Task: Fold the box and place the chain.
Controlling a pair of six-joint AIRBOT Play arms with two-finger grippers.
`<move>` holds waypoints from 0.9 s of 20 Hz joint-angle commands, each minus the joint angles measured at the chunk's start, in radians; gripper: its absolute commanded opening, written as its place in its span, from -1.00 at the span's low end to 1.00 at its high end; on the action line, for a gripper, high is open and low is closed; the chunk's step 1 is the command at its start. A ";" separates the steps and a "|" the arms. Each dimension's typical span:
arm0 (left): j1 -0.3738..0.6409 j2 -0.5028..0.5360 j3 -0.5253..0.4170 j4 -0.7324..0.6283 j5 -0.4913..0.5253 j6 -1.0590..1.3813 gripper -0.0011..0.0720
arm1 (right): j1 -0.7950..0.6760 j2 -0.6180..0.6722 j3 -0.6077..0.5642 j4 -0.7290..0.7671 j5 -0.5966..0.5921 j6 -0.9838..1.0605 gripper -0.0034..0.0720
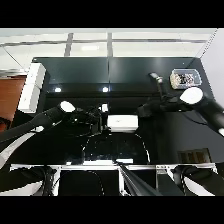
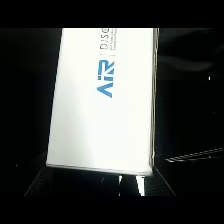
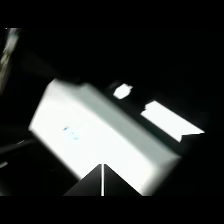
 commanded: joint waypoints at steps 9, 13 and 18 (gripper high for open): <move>0.000 -0.001 0.002 -0.048 0.023 0.001 -0.06 | -0.005 0.147 -0.123 -0.828 -0.034 0.787 -0.87; 0.000 0.002 0.003 -0.046 0.013 0.001 0.13 | -0.005 0.147 -0.154 -0.782 -0.054 0.787 -0.87; 0.000 0.133 0.005 0.043 -0.105 -0.102 1.00 | -0.003 0.147 -0.154 -0.766 -0.054 0.787 -0.87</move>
